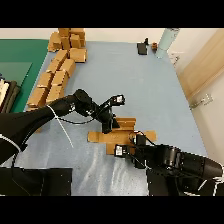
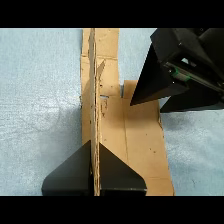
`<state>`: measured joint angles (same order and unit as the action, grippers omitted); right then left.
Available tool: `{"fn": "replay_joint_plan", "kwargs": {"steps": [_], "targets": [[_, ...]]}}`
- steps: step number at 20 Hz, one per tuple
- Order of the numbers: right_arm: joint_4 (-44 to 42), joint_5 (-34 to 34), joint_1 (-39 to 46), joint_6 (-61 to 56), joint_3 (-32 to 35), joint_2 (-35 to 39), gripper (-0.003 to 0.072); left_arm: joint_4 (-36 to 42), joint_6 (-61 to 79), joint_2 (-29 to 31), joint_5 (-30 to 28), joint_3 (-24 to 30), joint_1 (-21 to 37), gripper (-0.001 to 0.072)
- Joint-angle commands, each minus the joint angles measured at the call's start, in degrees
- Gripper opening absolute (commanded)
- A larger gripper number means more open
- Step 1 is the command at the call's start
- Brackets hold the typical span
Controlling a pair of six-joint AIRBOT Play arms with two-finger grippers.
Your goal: Fold the box.
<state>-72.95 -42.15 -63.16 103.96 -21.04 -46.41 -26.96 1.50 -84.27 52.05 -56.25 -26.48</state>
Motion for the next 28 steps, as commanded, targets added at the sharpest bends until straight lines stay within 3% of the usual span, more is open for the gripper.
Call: {"fn": "replay_joint_plan", "kwargs": {"steps": [1,10,15,22,24,28], "targets": [[1.33,0.07,-0.04,-0.02,0.04,-0.07,0.0512,0.0,0.02,-0.02,0.0,0.0,0.04,0.0014],[4.15,-0.15,-0.07,-3.82,-0.55,1.68,0.0511,0.0,0.02,-0.02,0.02,0.0,0.02,0.0014],[14.6,0.81,0.7,-27.45,-0.55,3.63,0.0529,0.0,0.0,-0.02,0.0,0.0,0.02,0.0014],[14.88,2.4,0.68,-29.18,-0.55,3.63,0.0529,0.02,0.02,-0.02,-0.02,0.0,0.02,0.0014],[15.65,1.01,0.68,-29.11,-0.55,3.63,0.072,0.0,0.02,-0.02,0.0,0.0,0.04,0.0014],[17.31,0.15,1.09,-28.89,-0.55,3.65,0.072,0.0,0.02,-0.02,-0.02,0.0,0.04,0.0014]]}}
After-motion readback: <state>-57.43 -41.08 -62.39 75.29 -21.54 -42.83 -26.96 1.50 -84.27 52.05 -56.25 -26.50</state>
